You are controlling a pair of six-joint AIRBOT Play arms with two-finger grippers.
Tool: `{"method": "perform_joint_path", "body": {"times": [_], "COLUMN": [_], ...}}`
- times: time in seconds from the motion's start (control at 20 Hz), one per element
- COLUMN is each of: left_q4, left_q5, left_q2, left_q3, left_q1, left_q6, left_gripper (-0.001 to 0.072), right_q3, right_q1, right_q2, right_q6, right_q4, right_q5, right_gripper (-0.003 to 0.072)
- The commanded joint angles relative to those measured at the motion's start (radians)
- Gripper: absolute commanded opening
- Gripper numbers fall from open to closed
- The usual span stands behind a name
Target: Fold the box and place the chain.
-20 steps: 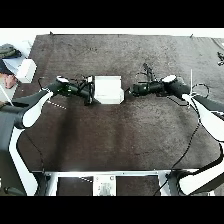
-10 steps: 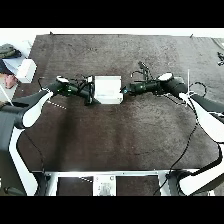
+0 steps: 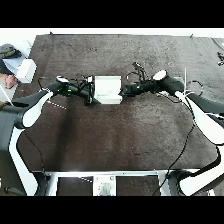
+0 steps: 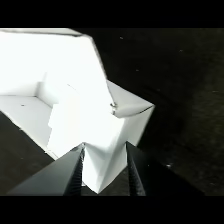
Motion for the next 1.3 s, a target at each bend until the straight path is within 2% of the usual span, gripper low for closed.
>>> {"method": "perform_joint_path", "body": {"times": [0.0,0.1,0.3,0.4,0.65,0.85,1.0,1.25], "left_q4": [0.0,0.0,0.0,0.0,0.0,0.0,0.0,0.0], "left_q5": [0.0,0.0,0.0,0.0,0.0,0.0,0.0,0.0], "left_q2": [0.0,0.0,0.0,0.0,0.0,0.0,0.0,0.0], "left_q3": [0.0,0.0,0.0,0.0,0.0,0.0,0.0,0.0], "left_q1": [0.0,0.0,0.0,0.0,0.0,0.0,0.0,0.0], "left_q6": [0.0,0.0,0.0,0.0,0.0,0.0,0.0,0.0], "left_gripper": [0.0404,0.0403,0.0404,0.0404,0.0404,0.0404,0.0404,0.0404], "right_q3": [0.062,0.092,0.186,0.216,0.316,0.418,0.442,0.443], "right_q1": [0.037,0.061,0.076,0.082,0.134,0.175,0.2,0.24], "right_q2": [0.001,-0.011,-0.083,-0.099,-0.152,-0.204,-0.205,-0.205], "right_q6": [0.108,0.151,0.195,0.216,0.355,0.47,0.603,0.739], "right_q4": [-0.166,-0.237,-0.252,-0.275,-0.523,-0.632,-0.733,-0.814], "right_q5": [-0.003,0.001,0.095,0.104,0.2,0.275,0.287,0.289], "right_gripper": [0.0329,0.0329,0.0329,0.0329,0.0328,0.0329,0.0329,0.0328]}}
